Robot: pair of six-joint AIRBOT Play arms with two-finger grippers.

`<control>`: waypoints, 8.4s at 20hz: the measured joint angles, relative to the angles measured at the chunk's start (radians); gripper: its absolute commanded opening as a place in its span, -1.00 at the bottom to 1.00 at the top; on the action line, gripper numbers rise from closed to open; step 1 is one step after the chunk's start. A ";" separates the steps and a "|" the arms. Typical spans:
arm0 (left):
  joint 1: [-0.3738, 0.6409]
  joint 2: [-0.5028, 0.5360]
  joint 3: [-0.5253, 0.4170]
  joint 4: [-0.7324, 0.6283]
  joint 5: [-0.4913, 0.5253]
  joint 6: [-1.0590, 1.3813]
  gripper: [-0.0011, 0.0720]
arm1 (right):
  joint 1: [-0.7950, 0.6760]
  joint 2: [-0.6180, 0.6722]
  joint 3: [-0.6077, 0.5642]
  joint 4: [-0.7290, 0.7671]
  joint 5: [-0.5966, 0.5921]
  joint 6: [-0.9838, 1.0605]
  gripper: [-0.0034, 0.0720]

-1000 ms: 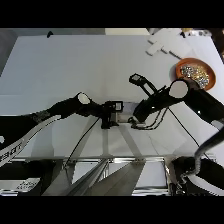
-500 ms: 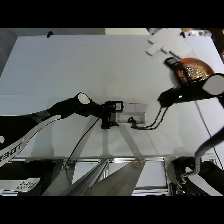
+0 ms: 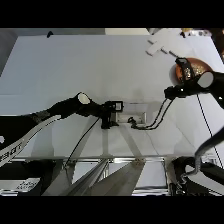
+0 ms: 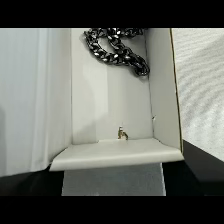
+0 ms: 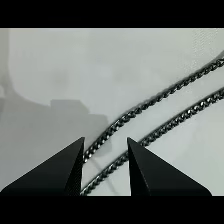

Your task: Fold the box and place the chain.

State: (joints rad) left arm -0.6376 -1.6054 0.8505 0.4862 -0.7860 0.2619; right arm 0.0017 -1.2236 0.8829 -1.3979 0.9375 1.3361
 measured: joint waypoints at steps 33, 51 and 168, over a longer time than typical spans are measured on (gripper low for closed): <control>0.000 0.000 0.000 0.000 0.000 0.000 -0.27 | -0.003 -0.163 -0.008 -0.060 -0.062 0.027 -0.86; 0.000 0.000 0.000 0.000 0.000 0.000 -0.27 | 0.161 0.412 -0.008 0.119 0.173 -0.031 -0.86; 0.000 0.000 0.000 0.000 0.000 0.000 -0.27 | 0.461 0.434 -0.146 0.380 -0.008 -0.175 -0.84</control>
State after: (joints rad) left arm -0.6376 -1.6054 0.8509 0.4862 -0.7864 0.2619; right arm 0.4625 -0.7898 0.7364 -1.0176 0.9298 1.1610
